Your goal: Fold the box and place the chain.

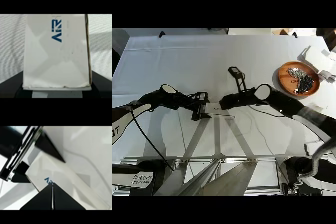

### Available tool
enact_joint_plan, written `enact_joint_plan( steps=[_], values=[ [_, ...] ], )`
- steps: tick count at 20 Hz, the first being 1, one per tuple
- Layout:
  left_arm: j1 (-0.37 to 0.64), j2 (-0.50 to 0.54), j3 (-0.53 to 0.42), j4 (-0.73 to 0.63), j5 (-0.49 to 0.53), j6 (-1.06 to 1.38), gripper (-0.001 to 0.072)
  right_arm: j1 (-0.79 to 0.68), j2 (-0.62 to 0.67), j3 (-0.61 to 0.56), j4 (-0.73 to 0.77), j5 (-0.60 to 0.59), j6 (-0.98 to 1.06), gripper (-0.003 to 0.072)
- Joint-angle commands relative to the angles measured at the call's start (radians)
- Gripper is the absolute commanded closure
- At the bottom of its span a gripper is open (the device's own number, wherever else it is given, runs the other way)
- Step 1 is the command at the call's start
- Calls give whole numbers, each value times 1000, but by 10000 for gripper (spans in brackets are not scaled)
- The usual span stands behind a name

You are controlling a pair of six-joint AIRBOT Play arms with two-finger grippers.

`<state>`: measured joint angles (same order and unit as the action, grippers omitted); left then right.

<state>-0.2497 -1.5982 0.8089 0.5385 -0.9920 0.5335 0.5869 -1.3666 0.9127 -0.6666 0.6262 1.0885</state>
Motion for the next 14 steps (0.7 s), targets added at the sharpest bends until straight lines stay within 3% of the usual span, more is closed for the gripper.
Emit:
enact_joint_plan(
  steps=[1, 6, 14],
  values=[
    [0, 0, 0, 1, 0, 1, 500, -36, 46, -47, 8, -6, -1, 672],
    [0, 0, 0, 0, 1, 1, 500, -37, 40, -183, 1, -18, 0, 672],
    [0, 0, 0, 0, 1, 1, 500, -37, 48, -185, -33, -31, 6, 671]
  ],
)
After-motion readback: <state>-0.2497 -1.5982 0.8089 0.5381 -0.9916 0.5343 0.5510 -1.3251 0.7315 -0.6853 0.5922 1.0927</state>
